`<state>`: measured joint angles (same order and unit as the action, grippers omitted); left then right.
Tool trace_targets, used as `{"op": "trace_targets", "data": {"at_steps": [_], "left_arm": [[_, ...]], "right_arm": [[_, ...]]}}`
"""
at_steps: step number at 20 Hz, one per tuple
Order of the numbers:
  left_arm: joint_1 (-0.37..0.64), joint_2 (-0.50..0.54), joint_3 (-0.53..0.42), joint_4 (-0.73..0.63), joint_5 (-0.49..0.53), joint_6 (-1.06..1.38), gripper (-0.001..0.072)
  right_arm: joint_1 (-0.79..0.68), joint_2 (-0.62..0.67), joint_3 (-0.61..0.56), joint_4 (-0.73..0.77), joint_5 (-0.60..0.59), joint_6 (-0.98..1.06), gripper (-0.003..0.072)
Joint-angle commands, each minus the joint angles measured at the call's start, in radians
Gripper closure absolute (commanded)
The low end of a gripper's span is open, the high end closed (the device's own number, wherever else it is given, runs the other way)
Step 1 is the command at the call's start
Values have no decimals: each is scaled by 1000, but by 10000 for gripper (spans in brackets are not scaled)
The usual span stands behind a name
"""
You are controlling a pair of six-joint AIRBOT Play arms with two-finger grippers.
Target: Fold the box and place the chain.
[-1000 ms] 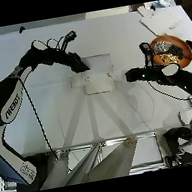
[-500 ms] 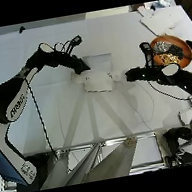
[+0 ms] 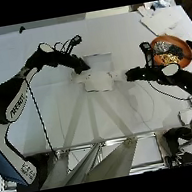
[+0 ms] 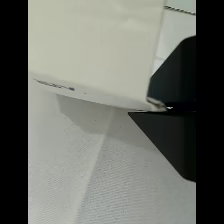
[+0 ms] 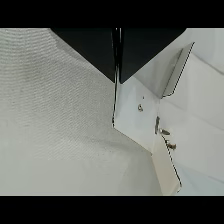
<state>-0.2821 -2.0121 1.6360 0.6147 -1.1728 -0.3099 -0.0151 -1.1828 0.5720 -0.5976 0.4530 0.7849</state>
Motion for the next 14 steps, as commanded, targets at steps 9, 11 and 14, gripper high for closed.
{"op": "trace_targets", "data": {"at_steps": [9,11,14], "left_arm": [[0,2,1,-8,-1,-4,700],[0,2,1,-8,-1,-4,700],[0,2,1,-8,-2,-4,700]], "right_arm": [[1,0,-1,0,-7,0,674],[1,0,-1,0,-33,0,674],[1,0,-1,-3,-75,0,674]]}}
